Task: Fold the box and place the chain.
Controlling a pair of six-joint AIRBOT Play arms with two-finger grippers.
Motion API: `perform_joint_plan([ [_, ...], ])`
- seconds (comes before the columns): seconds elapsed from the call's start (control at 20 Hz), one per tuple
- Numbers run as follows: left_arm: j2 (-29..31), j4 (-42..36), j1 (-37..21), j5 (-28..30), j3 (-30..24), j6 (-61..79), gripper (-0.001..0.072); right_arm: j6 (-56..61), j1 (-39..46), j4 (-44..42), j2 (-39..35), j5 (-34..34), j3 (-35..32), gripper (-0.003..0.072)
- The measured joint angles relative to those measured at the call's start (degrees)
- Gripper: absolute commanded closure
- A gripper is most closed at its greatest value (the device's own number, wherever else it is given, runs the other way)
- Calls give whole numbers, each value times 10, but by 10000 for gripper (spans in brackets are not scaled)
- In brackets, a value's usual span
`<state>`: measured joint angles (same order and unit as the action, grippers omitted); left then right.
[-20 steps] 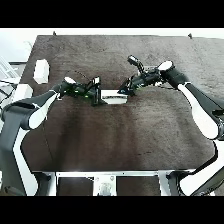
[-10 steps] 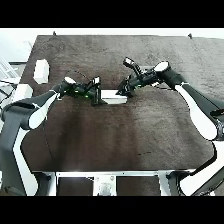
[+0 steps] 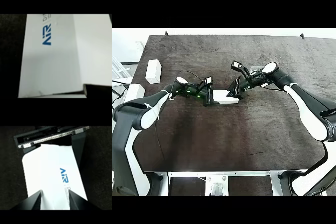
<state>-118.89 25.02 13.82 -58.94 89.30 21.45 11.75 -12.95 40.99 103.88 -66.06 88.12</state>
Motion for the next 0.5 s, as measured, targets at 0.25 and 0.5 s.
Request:
perform_joint_plan([
  [0.25,0,0,0,2,0,0,238,-3,-2,5,0,17,0,282],
  [0.5,0,0,0,3,0,0,238,-4,-2,6,0,30,25,294],
])
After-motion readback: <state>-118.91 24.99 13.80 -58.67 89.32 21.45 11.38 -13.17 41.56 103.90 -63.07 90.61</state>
